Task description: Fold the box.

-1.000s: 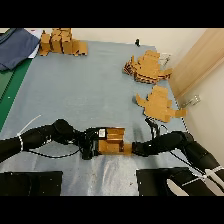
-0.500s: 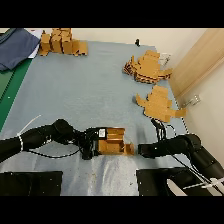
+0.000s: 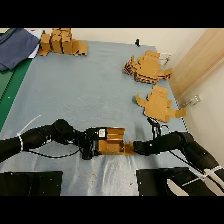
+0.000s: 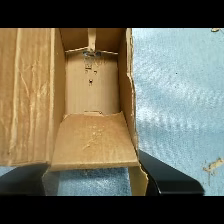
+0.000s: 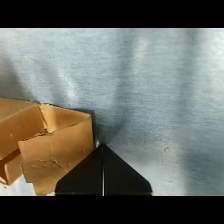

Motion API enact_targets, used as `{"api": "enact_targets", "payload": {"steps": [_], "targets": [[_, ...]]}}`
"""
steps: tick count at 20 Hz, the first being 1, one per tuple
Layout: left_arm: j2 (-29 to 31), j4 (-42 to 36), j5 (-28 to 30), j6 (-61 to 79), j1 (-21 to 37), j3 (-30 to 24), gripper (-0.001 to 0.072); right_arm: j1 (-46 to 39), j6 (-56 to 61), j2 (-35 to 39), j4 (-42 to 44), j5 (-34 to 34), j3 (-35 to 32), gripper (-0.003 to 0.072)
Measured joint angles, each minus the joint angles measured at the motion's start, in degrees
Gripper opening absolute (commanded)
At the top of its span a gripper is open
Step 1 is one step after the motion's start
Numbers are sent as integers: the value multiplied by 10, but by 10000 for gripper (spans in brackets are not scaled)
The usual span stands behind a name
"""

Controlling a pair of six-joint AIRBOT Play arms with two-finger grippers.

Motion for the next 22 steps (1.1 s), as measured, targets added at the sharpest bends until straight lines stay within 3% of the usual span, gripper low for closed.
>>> {"api": "enact_targets", "payload": {"steps": [7,15,17,20,21,22], "targets": [[0,0,0,0,0,0,426,0,-14,-7,35,10,-1,4],[0,0,0,0,0,0,426,1,-16,60,66,-15,8,9],[0,0,0,0,0,0,426,1,-17,73,73,-17,16,183],[0,0,0,0,0,0,426,1,-19,81,84,-21,24,213],[0,0,0,0,0,0,426,1,-21,82,90,-23,25,345],[0,0,0,0,0,0,426,1,-24,82,97,-23,26,406]]}}
